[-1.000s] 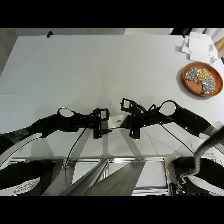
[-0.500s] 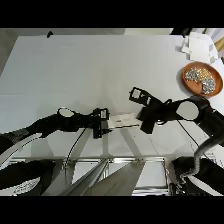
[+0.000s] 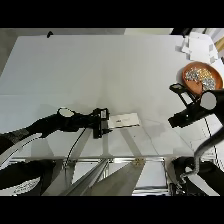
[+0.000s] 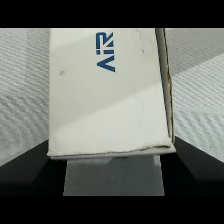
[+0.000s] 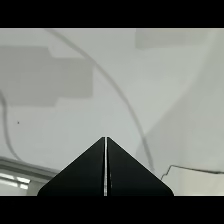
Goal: Fold the box and place the chain.
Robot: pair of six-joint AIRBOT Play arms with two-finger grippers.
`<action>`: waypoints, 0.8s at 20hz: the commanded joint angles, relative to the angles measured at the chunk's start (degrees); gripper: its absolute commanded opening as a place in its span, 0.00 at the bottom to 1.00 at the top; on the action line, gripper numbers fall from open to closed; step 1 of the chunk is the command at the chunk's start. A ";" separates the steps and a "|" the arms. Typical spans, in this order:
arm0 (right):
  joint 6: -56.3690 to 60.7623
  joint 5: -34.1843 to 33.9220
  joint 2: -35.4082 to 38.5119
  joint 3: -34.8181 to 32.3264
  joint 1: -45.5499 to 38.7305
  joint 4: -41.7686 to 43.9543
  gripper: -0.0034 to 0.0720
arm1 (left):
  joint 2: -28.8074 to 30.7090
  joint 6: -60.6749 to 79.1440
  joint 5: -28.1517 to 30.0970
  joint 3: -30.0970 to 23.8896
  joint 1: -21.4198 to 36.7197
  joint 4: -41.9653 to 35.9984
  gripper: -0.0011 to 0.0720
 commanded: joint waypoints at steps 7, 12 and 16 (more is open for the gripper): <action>1.79 2.80 -0.02 -0.24 -2.89 -0.94 0.07 | 3.67 -4.79 -0.26 0.00 1.42 -0.76 0.02; 1.79 2.82 -0.02 -0.24 -2.89 -0.94 0.07 | 18.23 -28.79 1.44 0.00 11.65 12.90 0.02; 1.79 2.82 -0.02 -0.24 -2.89 -0.94 0.07 | 32.61 -45.13 2.60 0.00 25.46 28.26 0.02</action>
